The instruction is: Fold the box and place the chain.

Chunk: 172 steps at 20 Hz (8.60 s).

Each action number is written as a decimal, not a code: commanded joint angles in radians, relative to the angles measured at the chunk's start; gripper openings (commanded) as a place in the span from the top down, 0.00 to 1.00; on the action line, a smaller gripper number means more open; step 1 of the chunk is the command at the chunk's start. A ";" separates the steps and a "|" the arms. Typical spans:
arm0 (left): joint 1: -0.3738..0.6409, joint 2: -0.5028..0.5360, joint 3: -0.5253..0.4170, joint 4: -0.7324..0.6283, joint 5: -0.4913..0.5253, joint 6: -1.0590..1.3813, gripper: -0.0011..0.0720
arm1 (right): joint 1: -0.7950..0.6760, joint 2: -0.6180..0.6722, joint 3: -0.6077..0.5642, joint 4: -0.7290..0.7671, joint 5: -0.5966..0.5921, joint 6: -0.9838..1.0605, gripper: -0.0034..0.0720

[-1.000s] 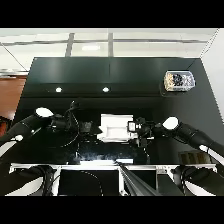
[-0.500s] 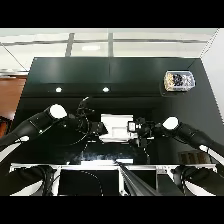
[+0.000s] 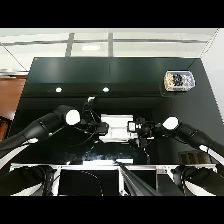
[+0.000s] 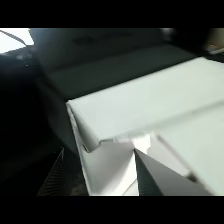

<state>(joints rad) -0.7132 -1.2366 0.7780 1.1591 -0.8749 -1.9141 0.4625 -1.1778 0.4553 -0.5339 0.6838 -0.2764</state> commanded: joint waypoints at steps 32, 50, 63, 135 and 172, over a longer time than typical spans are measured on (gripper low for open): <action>-0.191 -0.168 0.151 0.328 -0.130 -0.521 0.75 | 0.001 0.000 -0.001 0.000 0.000 0.000 0.78; -0.191 -0.179 0.187 0.374 -0.178 -0.525 0.57 | 0.001 0.000 -0.001 0.000 0.000 0.000 0.78; -0.191 -0.186 0.207 0.369 -0.180 -0.525 0.95 | 0.001 0.000 -0.001 0.000 0.000 0.000 0.78; -0.191 -0.186 0.207 0.384 -0.147 -0.495 0.95 | -0.758 0.154 -0.072 -0.218 0.446 1.489 0.93; -0.191 -0.186 0.207 0.384 -0.146 -0.495 0.95 | 0.229 -0.076 0.384 -0.787 0.281 2.380 0.57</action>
<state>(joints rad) -0.9035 -1.4223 0.9840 1.5429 -1.0218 -2.4107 0.6266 -1.2518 0.8223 -1.2037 0.9726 1.9190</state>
